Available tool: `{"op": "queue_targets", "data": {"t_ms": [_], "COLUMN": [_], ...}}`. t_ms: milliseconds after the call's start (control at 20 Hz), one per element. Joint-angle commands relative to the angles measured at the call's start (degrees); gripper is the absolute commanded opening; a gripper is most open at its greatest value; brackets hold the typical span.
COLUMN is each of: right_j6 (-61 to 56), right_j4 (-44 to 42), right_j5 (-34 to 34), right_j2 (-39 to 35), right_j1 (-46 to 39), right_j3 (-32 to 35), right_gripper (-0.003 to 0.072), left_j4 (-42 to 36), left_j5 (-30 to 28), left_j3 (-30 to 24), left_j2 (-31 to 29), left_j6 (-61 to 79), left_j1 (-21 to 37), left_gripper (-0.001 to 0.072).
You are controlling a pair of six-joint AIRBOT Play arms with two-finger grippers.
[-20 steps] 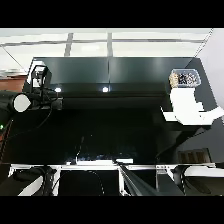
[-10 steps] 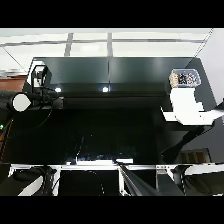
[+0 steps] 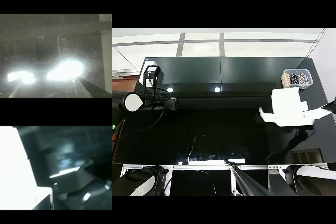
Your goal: Fold the box and place the chain.
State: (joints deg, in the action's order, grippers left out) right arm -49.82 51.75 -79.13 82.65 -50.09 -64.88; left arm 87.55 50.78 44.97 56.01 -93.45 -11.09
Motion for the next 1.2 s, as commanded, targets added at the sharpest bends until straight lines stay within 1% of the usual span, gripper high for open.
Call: {"op": "queue_targets", "data": {"t_ms": [0,100,250,300,350,400,450,500,600,650,700,850,900,950,1000,1100,1150], "right_j6": [3.98,8.13,12.81,13.62,14.14,14.16,14.16,14.16,14.14,14.10,14.10,14.10,14.12,14.10,14.10,14.10,14.10], "right_j4": [-8.94,-12.76,-23.37,-25.90,-26.53,-26.47,-26.53,-26.67,-26.62,-26.67,-26.67,-26.67,-26.64,-26.64,-26.64,-26.64,-26.64], "right_j5": [7.15,12.98,20.96,24.09,26.58,27.89,28.83,30.08,33.64,35.08,35.93,35.89,35.91,35.89,35.91,35.87,35.87], "right_j2": [-11.87,-18.86,-28.26,-30.27,-31.32,-31.43,-31.41,-31.41,-31.41,-31.41,-31.41,-31.41,-31.41,-31.41,-31.41,-31.41,-31.41], "right_j1": [3.93,11.30,24.98,29.49,34.14,38.23,41.70,45.07,50.01,51.43,52.35,52.59,52.59,52.59,52.59,52.59,52.59], "right_j3": [15.15,24.65,36.96,39.60,41.33,42.14,42.40,42.40,42.40,42.40,42.40,42.40,42.40,42.40,42.40,42.40,42.40], "right_gripper": [0.0005,0.0005,0.0005,0.0006,0.0006,0.0006,0.0007,0.0007,0.0008,0.0008,0.0009,0.0009,0.0009,0.0009,0.0010,0.0010,0.0010], "left_j4": [-2.08,-5.05,-7.98,-9.29,-11.58,-15.78,-22.03,-30.69,-46.34,-51.10,-52.89,-54.31,-56.92,-60.30,-64.28,-70.82,-72.08], "left_j5": [1.09,0.35,-2.51,-3.48,-4.42,-5.18,-5.55,-5.46,-3.34,-1.20,1.64,12.85,15.23,16.15,15.89,14.45,13.42], "left_j3": [-0.13,-0.22,-0.22,-0.22,-0.20,-0.20,-0.20,-0.20,-0.13,-0.04,-0.02,-0.04,-0.04,-0.04,-0.04,-0.04,-0.02], "left_j2": [0.04,0.22,0.90,1.46,2.38,3.76,5.46,7.72,12.61,15.34,18.08,25.59,27.69,29.20,30.32,31.43,31.71], "left_j6": [0.04,0.07,0.22,0.28,1.07,3.65,7.15,12.17,22.43,25.31,25.86,28.59,31.50,34.77,38.10,44.30,46.31], "left_j1": [-0.09,-0.09,-1.20,-1.95,-2.91,-3.67,-4.11,-4.17,-4.09,-4.11,-4.11,-4.24,-4.24,-4.24,-4.24,-4.35,-4.63], "left_gripper": [0.0708,0.0709,0.0709,0.0709,0.0709,0.0709,0.0709,0.0709,0.0709,0.0709,0.0709,0.0709,0.0709,0.0709,0.0709,0.0709,0.0709]}}
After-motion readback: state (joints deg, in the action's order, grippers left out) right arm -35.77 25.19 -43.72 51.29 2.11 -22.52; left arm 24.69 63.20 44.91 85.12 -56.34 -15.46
